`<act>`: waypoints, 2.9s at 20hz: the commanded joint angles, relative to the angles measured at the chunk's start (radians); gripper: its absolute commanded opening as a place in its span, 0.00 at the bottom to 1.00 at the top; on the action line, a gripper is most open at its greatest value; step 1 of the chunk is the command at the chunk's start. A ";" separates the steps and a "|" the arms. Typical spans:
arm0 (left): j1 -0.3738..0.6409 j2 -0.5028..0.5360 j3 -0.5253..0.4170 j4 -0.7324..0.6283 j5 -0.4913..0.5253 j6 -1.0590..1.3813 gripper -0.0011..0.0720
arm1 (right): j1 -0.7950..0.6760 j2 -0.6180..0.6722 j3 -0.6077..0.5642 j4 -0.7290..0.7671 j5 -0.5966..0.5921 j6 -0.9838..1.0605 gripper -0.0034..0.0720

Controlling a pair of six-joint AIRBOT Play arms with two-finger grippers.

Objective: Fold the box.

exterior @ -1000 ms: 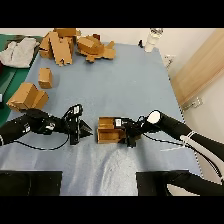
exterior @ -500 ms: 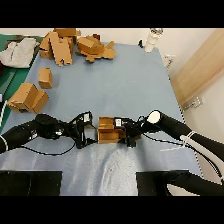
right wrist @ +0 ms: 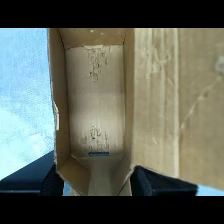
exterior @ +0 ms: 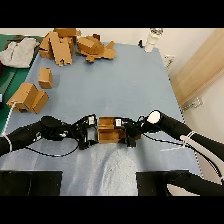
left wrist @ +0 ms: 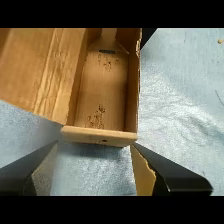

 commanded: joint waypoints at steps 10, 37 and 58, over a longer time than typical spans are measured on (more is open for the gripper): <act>-0.065 -0.049 0.048 0.009 0.019 0.015 0.97 | 0.000 0.000 0.000 0.008 0.002 0.000 0.76; -0.065 -0.054 0.050 0.051 0.085 0.004 0.95 | 0.000 0.000 0.000 0.049 -0.014 0.000 0.76; -0.065 -0.054 0.050 0.092 0.065 -0.001 0.66 | 0.000 0.016 0.002 -0.023 -0.022 0.249 1.00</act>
